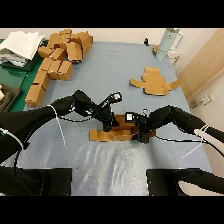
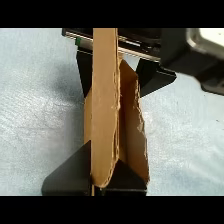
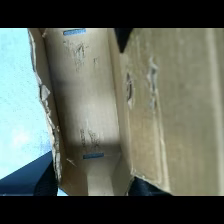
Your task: Fold the box.
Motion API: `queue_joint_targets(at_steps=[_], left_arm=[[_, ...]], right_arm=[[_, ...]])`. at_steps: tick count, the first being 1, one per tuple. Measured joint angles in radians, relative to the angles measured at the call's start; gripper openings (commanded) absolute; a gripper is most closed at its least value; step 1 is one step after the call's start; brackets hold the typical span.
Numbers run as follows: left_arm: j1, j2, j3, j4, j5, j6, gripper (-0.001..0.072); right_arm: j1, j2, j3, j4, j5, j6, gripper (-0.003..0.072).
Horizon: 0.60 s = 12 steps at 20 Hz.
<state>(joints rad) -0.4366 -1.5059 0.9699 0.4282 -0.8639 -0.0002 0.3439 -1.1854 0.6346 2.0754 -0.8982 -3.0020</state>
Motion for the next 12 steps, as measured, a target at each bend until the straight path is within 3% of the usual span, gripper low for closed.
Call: queue_joint_targets(at_steps=[4, 6, 7, 12], left_arm=[[0.0, 0.0, 0.0, -0.005, 0.0, 0.0, 0.0021], [-0.001, -0.001, -0.001, 0.006, 0.007, 0.0, 0.044], [0.004, -0.002, -0.002, 0.013, 0.002, -0.005, 0.0478], [0.048, 0.032, 0.006, 0.055, -0.024, -0.146, 0.0485]], right_arm=[[0.0, 0.0, 0.0, 0.0, 0.0, 0.0, 0.0503], [0.0, 0.0, 0.0, 0.001, 0.0, 0.001, 0.0503], [0.0, 0.0, 0.0, 0.001, 0.0, 0.001, 0.0503], [0.0, 0.0, 0.0, 0.0, 0.0, 0.0, 0.0503]])
